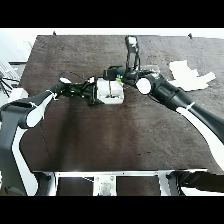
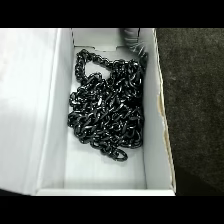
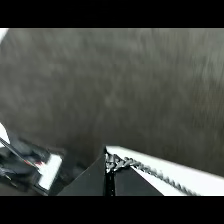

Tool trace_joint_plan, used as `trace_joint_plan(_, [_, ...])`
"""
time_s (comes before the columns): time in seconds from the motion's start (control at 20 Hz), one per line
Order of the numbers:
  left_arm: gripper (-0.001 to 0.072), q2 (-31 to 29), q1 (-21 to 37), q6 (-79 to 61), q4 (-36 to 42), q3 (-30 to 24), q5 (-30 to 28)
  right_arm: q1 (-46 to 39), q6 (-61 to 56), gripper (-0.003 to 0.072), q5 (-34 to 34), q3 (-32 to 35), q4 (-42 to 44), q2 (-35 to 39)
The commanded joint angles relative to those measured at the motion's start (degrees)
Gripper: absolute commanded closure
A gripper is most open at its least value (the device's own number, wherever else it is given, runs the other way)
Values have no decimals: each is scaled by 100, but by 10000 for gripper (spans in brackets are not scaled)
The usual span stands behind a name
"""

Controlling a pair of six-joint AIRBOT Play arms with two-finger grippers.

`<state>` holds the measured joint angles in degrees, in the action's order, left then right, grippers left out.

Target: Fold the box and place the chain.

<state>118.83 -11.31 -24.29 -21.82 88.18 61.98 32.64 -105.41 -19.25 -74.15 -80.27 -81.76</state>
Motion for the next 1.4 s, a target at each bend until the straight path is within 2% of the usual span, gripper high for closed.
trace_joint_plan(0.0, [360,0,7,0,-2,0,2,-35,87,682,11,-20,11,195])
trace_joint_plan(0.5, [360,0,7,0,-2,0,0,48,-177,682,-70,647,79,13])
trace_joint_plan(0.85, [360,0,7,0,-2,0,0,7,-219,679,129,636,188,-1276])
trace_joint_plan(0.9, [360,0,7,0,-2,0,2,-15,-219,660,127,632,188,-1325])
trace_joint_plan(0.95, [360,0,7,0,-2,0,0,-42,-221,517,122,616,190,-1311])
trace_joint_plan(1.0, [360,0,7,0,-2,0,0,-66,-219,329,118,579,188,-1239])
trace_joint_plan(1.05, [360,0,7,0,-2,0,0,-92,-214,267,87,562,184,-1106])
trace_joint_plan(1.25, [360,0,7,0,-2,0,0,-321,129,269,-485,557,-190,-254])
trace_joint_plan(1.35, [360,0,7,0,-2,0,2,-695,127,269,-835,579,-490,-76])
